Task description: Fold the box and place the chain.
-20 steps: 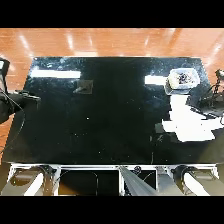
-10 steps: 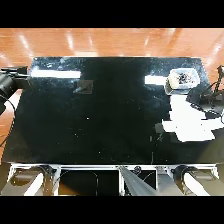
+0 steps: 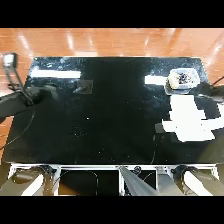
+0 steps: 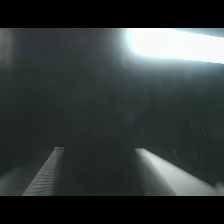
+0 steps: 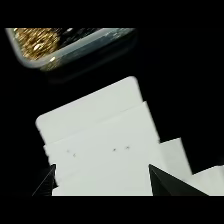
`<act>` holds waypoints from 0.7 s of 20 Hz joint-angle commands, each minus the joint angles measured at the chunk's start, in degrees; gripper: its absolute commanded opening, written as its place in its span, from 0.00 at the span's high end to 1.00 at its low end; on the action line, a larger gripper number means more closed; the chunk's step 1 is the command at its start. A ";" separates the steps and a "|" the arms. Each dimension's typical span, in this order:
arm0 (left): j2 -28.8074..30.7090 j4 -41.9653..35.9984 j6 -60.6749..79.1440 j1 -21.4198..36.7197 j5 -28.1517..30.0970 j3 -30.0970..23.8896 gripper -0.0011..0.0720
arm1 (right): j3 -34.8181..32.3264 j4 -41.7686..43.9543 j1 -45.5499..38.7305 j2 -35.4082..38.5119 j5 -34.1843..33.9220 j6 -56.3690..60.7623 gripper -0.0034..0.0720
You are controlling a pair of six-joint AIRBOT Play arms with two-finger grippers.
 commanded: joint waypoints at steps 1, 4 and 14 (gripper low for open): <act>-6.60 -3.69 -5.49 -2.43 9.81 0.07 0.13 | 3.52 13.27 -17.14 -4.92 -1.92 -14.69 0.00; -10.80 -5.62 -5.51 -3.69 10.71 0.07 0.13 | 3.91 35.63 -37.77 -13.73 2.71 -28.11 0.00; -11.63 -6.71 -10.01 -3.89 9.09 0.07 0.13 | 18.78 47.60 -59.69 -37.46 30.05 -38.53 0.00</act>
